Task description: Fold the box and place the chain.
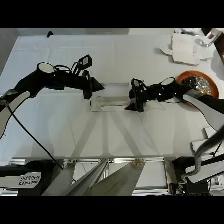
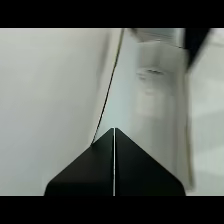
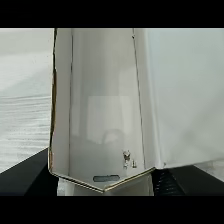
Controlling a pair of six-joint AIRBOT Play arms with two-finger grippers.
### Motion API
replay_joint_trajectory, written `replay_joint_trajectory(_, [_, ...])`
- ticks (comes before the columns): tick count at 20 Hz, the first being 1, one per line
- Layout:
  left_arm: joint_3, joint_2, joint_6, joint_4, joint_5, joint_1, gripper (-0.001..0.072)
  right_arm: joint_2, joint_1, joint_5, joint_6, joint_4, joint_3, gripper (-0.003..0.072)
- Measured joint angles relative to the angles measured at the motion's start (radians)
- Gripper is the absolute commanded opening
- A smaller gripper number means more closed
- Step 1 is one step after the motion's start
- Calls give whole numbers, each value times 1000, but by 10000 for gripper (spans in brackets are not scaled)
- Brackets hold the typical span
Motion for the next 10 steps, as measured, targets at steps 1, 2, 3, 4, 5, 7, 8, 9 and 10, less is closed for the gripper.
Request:
replay_joint_trajectory(1, [0, -21, -28, -9, 45, -6, 10, 0, 0, 0, 0, 0, 0, 520])
replay_joint_trajectory(2, [0, -42, -56, -16, 80, -11, 10, 0, 0, 0, 0, 0, 0, 520])
replay_joint_trajectory(3, [0, -61, -87, -21, 110, -16, 10, 0, 0, 0, 0, 0, 0, 520])
replay_joint_trajectory(4, [0, -82, -126, -21, 139, -19, 10, 0, 0, 0, 0, 0, 0, 520])
replay_joint_trajectory(5, [0, -100, -159, -25, 156, -21, 10, 0, 0, 0, 0, 0, 0, 520])
replay_joint_trajectory(7, [0, -128, -206, -24, 181, -26, 10, 0, 0, 2, 0, 2, 0, 520])
replay_joint_trajectory(8, [0, -135, -218, -20, 188, -26, 10, 0, 0, 2, 0, 2, 0, 520])
replay_joint_trajectory(9, [0, -141, -232, -16, 193, -27, 11, 0, 0, 2, 0, 2, 0, 520])
replay_joint_trajectory(10, [0, -143, -238, -13, 195, -26, 11, 0, 0, 2, 0, 2, 0, 520])
